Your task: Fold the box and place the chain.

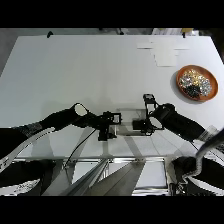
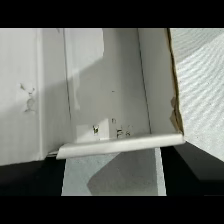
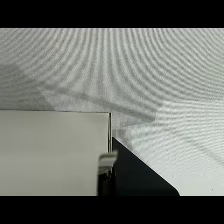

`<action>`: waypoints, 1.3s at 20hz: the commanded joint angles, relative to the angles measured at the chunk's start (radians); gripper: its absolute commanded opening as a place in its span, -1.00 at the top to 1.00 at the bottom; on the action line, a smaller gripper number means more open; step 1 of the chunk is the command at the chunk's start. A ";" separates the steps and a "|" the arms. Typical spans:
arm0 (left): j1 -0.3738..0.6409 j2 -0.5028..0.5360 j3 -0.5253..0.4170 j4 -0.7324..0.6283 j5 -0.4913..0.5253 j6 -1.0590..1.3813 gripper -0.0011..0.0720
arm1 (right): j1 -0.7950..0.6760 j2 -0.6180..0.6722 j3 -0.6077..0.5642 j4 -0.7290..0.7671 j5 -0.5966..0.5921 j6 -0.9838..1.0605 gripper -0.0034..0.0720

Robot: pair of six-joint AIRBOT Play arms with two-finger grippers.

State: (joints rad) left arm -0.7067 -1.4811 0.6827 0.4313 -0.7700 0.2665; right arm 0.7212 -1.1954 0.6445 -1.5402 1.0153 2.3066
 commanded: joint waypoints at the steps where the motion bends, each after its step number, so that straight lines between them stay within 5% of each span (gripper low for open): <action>1: 0.001 0.001 0.001 0.000 0.000 0.000 0.59 | 0.001 -0.002 -0.016 0.006 0.011 -0.013 0.86; 4: 0.001 0.001 0.001 0.000 0.000 0.000 0.59 | 0.001 -0.002 -0.016 0.007 -0.006 -0.013 0.35; 7: 0.001 0.001 0.001 0.000 0.000 0.000 0.59 | 0.001 -0.002 -0.016 0.007 -0.006 -0.013 0.45; 9: 0.001 0.001 0.001 0.000 0.000 0.000 0.59 | 0.001 -0.001 -0.016 0.008 -0.005 -0.013 0.87; 13: 0.001 0.001 0.001 0.000 0.000 0.000 0.59 | 0.001 0.005 -0.016 0.008 -0.005 -0.039 0.86; 16: 0.001 0.001 0.001 0.000 0.000 0.000 0.59 | 0.001 0.040 -0.016 0.007 -0.005 -0.052 0.46; 20: 0.001 0.001 0.001 0.000 0.000 0.000 0.59 | 0.001 0.128 -0.016 -0.005 0.019 -0.122 0.31; 22: 0.001 0.001 0.001 0.000 0.000 0.000 0.59 | 0.001 0.179 -0.015 -0.007 0.030 -0.170 -0.10; 26: 0.001 0.001 0.001 0.000 0.000 0.000 0.59 | 0.000 0.288 0.027 0.010 0.109 -0.288 0.08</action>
State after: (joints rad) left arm -0.7067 -1.4811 0.6827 0.4309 -0.7712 0.2657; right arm 0.7216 -0.9768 0.6426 -1.5414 1.0733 2.1124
